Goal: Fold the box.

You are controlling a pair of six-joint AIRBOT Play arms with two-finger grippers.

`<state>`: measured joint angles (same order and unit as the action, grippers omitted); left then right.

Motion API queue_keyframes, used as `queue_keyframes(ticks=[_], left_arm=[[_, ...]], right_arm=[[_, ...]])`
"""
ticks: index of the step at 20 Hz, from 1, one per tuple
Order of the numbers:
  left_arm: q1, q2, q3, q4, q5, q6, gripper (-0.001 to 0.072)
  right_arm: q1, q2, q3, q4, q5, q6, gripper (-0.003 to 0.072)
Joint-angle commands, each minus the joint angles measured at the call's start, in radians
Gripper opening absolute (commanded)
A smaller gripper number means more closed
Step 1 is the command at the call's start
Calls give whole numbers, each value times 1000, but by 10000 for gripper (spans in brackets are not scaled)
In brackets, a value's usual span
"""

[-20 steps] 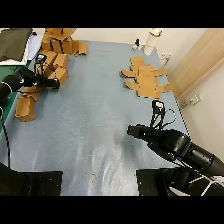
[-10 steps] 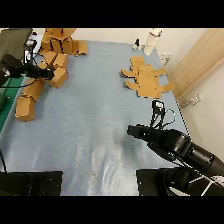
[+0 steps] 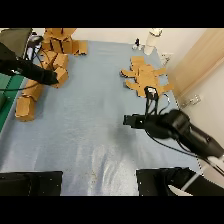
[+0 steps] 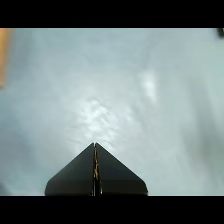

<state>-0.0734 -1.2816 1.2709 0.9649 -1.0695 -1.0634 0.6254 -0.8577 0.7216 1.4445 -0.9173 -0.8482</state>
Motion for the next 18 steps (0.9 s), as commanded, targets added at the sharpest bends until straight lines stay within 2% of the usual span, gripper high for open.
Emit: queue_keyframes(ticks=[1, 4, 7, 9, 18], left_arm=[[-136, 97, -135, 2, -11, -83, 6], [-253, 174, -275, 2, 71, -134, 6], [-313, 198, -353, 4, 125, -170, 7], [-313, 198, -367, 5, 151, -192, 10], [-312, 198, -367, 1, 153, -190, 12]], right_arm=[[-103, -193, 158, 232, -126, -323, 2], [-109, -356, 259, 306, -169, -429, 2], [-108, -445, 286, 386, -165, -456, 2], [-108, -459, 286, 395, -167, -454, 2], [-108, -456, 286, 393, -167, -454, 2]])
